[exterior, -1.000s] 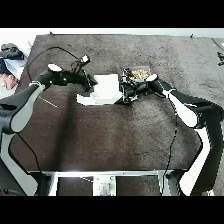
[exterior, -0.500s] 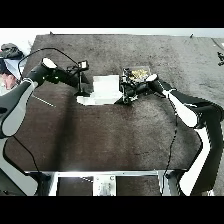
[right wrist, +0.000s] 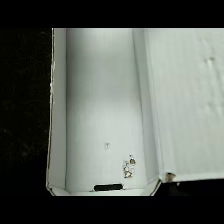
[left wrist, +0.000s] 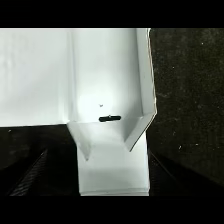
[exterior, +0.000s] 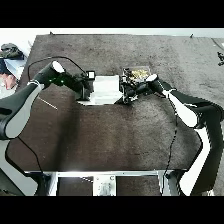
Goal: Fold the box and place the chain.
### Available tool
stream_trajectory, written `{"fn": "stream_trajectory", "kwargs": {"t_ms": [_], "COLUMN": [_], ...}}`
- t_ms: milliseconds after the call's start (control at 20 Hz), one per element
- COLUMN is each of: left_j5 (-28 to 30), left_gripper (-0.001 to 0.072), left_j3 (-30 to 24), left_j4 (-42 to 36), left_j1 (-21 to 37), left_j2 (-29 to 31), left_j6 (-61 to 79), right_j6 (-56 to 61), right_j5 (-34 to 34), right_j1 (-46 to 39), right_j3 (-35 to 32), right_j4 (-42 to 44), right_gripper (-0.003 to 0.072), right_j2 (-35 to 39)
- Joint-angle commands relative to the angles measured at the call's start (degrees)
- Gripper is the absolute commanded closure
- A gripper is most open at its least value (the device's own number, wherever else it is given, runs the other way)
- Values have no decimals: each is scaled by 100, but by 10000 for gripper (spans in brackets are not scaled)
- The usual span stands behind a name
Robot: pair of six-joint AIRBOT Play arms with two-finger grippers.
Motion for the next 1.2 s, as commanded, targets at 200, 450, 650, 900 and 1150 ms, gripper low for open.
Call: {"fn": "stream_trajectory", "kwargs": {"t_ms": [200, 450, 650, 900, 1150], "left_j5": [570, 575, 533, 529, 627], "left_gripper": [-5, 127, 370, 546, 545], "left_j3": [-442, -442, -442, -468, -584], "left_j4": [-330, -334, -337, -568, -1578], "left_j1": [-98, -98, -98, -98, -98], "left_j2": [-4, -4, -4, -4, -186], "left_j6": [-7, -35, -37, -24, 719], "right_j6": [2, 2, 2, 2, 2], "right_j5": [4, 4, 4, 4, 4], "right_j1": [2, 2, 2, 2, 2], "right_j3": [0, 0, 0, 0, 2], "right_j4": [2, 2, 2, 2, 2], "right_gripper": [152, 151, 151, 151, 151], "right_j2": [-2, -2, -2, -2, -2]}}
